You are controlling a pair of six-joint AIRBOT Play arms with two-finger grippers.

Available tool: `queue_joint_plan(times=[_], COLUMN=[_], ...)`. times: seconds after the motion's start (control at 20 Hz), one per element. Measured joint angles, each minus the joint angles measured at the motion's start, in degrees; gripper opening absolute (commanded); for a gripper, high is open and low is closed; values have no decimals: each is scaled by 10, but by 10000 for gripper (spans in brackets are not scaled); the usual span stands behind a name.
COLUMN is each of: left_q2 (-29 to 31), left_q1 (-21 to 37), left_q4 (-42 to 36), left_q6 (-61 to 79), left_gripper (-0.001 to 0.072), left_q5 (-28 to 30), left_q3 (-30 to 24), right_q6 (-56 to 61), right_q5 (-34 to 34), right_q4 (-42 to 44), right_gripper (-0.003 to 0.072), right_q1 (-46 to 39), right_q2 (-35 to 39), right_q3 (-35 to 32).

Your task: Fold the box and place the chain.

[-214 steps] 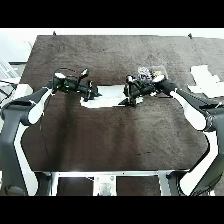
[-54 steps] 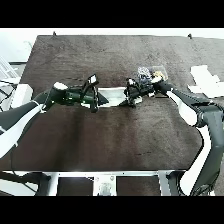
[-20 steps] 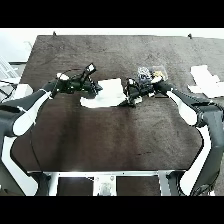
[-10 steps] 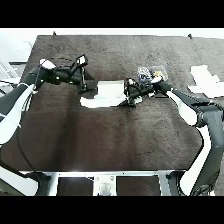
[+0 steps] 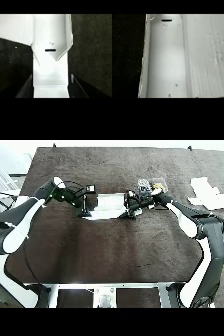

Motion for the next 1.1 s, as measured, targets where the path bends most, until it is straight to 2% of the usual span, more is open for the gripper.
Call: queue_joint_plan(times=[0.5, 0.6, 1.0, 1.1], left_q2=[-17, -17, -18, -18], left_q1=[-32, -33, -36, -36], left_q4=[5, 5, -6, -13], left_q6=[-6, -7, -7, -7], left_gripper=[570, 521, 519, 411], left_q5=[53, 54, 39, 38], left_q3=[0, 0, 0, 0], right_q6=[0, 0, 0, 0], right_q5=[0, 0, 0, 0], right_q4=[0, 0, 0, 0], right_gripper=[438, 438, 438, 437], right_q1=[0, 0, 0, 0], right_q2=[0, 0, 0, 0], right_q3=[0, 0, 0, 0])
